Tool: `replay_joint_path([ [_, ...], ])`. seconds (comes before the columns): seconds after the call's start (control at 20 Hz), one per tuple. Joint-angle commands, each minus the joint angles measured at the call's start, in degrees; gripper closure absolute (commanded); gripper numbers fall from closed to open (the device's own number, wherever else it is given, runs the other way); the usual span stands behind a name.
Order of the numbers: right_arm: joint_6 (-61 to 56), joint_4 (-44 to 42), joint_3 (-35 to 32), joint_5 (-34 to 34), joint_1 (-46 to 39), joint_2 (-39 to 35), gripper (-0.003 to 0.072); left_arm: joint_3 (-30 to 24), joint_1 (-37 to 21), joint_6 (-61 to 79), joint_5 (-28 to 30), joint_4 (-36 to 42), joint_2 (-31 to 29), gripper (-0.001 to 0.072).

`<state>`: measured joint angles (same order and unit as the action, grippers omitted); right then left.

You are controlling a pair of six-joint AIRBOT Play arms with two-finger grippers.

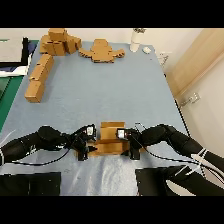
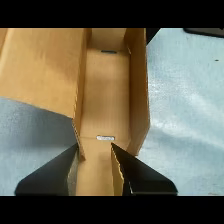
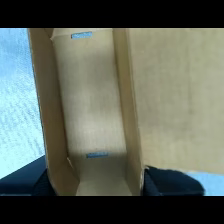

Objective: Fold the box.

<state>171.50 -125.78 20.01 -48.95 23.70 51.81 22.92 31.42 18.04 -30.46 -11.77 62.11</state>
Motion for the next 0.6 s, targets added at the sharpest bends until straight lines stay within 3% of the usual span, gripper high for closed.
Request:
replay_joint_path([
  [0.0, 0.0, -0.02, 0.04, 0.02, -0.02, -0.04, 0.0086, -0.26, -1.33, -0.07, 2.91, -0.26, -0.2, 0.0169],
  [0.05, 0.0, 0.0, 0.04, 0.02, -0.02, -0.04, 0.0086, -0.46, -2.23, -0.09, 2.89, -0.31, -0.5, 0.0135],
  [0.25, 0.0, 0.0, 0.04, 0.02, -0.02, -0.04, 0.0086, -2.93, -4.44, -0.04, 2.78, -2.34, -4.44, 0.0134],
  [0.5, 0.0, -0.02, 0.04, 0.02, -0.02, -0.04, 0.0086, -4.24, -3.43, -0.02, -3.37, -3.87, -6.45, 0.013],
  [0.55, 0.0, -0.02, 0.04, 0.02, -0.02, -0.04, 0.0086, -4.24, -2.34, -0.04, -3.23, -3.85, -6.45, 0.0011],
])
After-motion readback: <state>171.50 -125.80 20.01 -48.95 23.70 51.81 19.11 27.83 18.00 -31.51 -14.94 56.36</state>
